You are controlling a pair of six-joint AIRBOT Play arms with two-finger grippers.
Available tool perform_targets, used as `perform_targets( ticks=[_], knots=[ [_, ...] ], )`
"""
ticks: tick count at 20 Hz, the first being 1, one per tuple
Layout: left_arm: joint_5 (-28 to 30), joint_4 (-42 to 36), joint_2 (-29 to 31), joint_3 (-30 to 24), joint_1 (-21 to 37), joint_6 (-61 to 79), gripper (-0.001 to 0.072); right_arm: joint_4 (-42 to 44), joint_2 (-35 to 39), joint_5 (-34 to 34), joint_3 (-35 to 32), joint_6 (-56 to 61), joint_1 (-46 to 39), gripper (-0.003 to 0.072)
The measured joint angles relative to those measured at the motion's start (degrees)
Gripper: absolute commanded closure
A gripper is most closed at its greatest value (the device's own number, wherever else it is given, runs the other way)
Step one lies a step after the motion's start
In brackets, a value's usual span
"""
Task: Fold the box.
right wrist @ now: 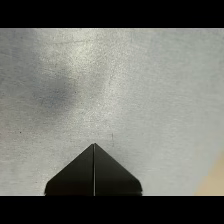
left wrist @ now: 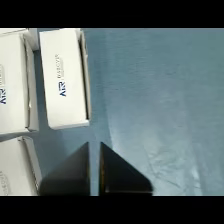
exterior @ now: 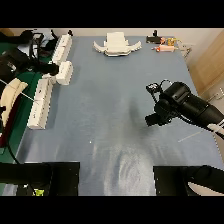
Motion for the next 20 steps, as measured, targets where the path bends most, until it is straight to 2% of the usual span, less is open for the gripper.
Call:
perform_targets(
  ticks=[5,9,12,15,20],
  knots=[
    [-13.4,-4.0,8.3,-0.2,-2.6,-1.9,0.0699,0.0,0.0,0.0,0.0,0.0,0.0,0.0684],
    [-20.2,-5.1,11.9,-3.6,-10.2,-3.7,0.0699,0.0,0.0,0.0,0.0,0.0,0.0,0.0684],
    [-20.0,-5.5,12.9,-9.0,-17.5,-6.1,0.07,0.0,0.0,0.0,0.0,0.0,0.0,0.0684],
    [-16.1,-5.3,13.2,-15.8,-24.1,-8.6,0.07,0.0,0.0,0.0,0.0,0.0,0.0,0.0684],
    [-11.7,-3.7,13.4,-22.7,-29.8,-10.8,0.0698,0.0,0.0,0.0,0.0,0.0,0.0,0.0684]
  ],
)
